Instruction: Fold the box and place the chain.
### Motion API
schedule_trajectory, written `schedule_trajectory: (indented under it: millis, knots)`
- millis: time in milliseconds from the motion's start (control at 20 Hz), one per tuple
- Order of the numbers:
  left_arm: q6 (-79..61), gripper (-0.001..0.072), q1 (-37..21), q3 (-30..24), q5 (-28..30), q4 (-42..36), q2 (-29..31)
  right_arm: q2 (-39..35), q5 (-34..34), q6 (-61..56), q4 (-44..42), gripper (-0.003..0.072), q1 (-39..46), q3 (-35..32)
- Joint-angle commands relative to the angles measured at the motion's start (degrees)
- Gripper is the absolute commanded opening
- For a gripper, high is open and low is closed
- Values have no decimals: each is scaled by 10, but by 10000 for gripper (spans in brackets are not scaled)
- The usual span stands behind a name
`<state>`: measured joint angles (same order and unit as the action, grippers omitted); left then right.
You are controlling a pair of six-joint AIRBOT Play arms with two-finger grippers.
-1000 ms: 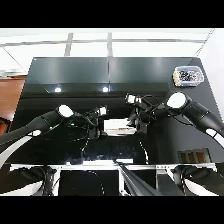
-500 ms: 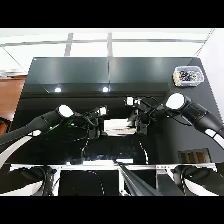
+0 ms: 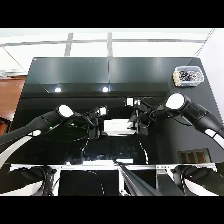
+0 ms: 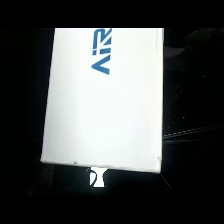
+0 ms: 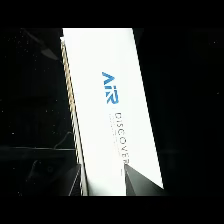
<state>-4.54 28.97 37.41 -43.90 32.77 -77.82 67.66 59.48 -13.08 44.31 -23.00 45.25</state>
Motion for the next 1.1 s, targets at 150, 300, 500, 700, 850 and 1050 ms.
schedule_trajectory:
  millis: [150,300,500,700,850,1050]
  knots:
    - [0,405,0,0,0,0,0,3,-12,-2,10,332,-6,-17]
    - [0,405,0,0,0,0,0,-4,-12,-11,7,332,-6,-16]
    - [0,405,0,0,0,0,0,-58,-12,-169,54,331,13,12]
    - [0,405,0,0,0,0,0,-72,100,-408,22,13,49,3]
    - [0,405,0,0,0,0,0,-71,37,-420,-112,13,43,-40]
    - [0,405,0,0,0,0,0,-16,8,-440,-217,13,43,-58]
